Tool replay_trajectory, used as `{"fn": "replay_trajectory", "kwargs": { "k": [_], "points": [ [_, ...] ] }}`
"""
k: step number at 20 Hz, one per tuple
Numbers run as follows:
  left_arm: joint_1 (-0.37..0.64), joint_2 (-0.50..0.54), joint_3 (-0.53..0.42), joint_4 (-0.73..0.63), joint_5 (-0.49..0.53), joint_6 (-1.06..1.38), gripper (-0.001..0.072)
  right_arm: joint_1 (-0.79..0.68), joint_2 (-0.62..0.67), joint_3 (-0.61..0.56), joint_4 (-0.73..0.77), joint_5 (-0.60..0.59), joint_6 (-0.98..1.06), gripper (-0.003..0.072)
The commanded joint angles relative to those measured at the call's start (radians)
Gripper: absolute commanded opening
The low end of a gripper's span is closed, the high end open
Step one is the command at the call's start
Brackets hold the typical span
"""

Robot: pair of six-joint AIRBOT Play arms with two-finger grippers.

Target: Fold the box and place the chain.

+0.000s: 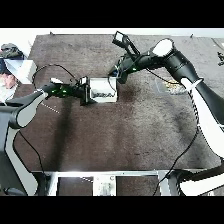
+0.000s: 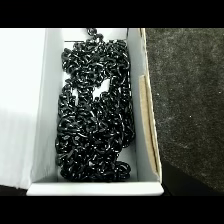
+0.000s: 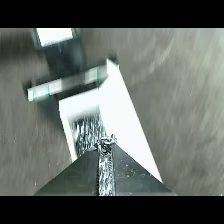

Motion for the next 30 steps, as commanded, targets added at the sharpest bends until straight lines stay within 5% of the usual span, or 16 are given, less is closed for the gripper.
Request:
{"fn": "replay_trajectory", "kwargs": {
  "k": [1, 2, 3, 4, 6, 10, 16, 21, 30],
  "points": [
    [0.000, 0.000, 0.000, 0.000, 0.000, 0.000, 0.0205, 0.058, 0.011, -0.001, -0.059, -0.091, 0.052, -0.0014],
    [0.000, 0.000, 0.000, 0.000, 0.000, 0.000, 0.0205, 0.064, 0.002, -0.001, -0.114, -0.094, 0.099, -0.0014],
    [0.000, 0.000, 0.000, 0.000, 0.000, 0.000, 0.0205, 0.065, -0.011, -0.002, -0.164, -0.093, 0.128, 0.0103],
    [0.000, 0.000, 0.000, 0.000, 0.000, 0.000, 0.0205, 0.064, -0.020, -0.003, -0.208, -0.093, 0.140, 0.0315],
    [0.000, 0.000, 0.000, 0.000, 0.000, 0.000, 0.0205, 0.051, -0.033, -0.003, -0.249, -0.094, 0.150, 0.0214],
    [0.000, 0.000, 0.000, 0.000, 0.000, 0.000, 0.0205, -0.009, -0.036, -0.003, -0.167, -0.164, 0.167, 0.0211],
    [0.000, 0.000, 0.000, 0.000, 0.000, 0.000, 0.0205, -0.108, -0.104, 0.000, -0.011, -0.205, 0.158, 0.0055],
    [0.000, 0.000, 0.000, 0.000, 0.000, 0.000, 0.0205, -0.139, -0.177, 0.007, 0.158, -0.116, 0.012, 0.0055],
    [0.000, 0.000, 0.000, 0.000, 0.000, 0.000, 0.0205, -0.135, -0.228, 0.007, 0.180, 0.134, -0.159, 0.0073]
  ]
}}
